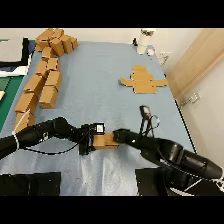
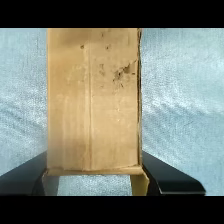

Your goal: Fold the box.

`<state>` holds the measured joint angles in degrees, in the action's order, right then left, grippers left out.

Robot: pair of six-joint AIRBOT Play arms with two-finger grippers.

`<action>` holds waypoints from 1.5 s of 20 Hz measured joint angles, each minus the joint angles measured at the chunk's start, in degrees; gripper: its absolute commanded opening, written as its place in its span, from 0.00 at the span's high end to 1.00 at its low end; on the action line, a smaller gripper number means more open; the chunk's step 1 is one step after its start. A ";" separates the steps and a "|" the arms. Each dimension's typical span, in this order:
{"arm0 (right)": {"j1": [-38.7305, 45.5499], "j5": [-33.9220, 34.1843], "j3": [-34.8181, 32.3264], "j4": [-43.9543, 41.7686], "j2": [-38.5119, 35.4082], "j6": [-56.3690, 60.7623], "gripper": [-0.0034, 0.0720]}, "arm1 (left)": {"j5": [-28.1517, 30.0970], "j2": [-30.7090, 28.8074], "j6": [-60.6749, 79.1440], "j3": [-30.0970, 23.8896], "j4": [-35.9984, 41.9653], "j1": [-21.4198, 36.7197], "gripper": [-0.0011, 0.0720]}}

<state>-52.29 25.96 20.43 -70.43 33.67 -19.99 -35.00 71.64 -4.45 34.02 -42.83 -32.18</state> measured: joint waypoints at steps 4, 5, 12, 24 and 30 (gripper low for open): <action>4.09 13.64 6.03 7.98 -1.09 -0.46 0.95 | 0.00 0.00 0.00 -0.02 0.00 0.00 0.34; 4.76 15.61 6.75 8.85 -1.18 -0.48 0.95 | 0.02 0.00 0.00 0.00 0.00 0.00 0.34; 6.43 21.14 8.55 10.47 0.68 -0.44 0.95 | 0.81 0.07 0.00 -0.02 0.68 0.00 0.34; 6.62 22.49 8.72 12.92 5.79 2.21 0.95 | 1.88 -8.61 -18.49 2.34 -7.06 9.44 0.34; 6.62 22.53 8.74 14.60 5.97 2.56 0.95 | -2.75 -12.83 -35.50 2.84 -16.92 25.62 0.34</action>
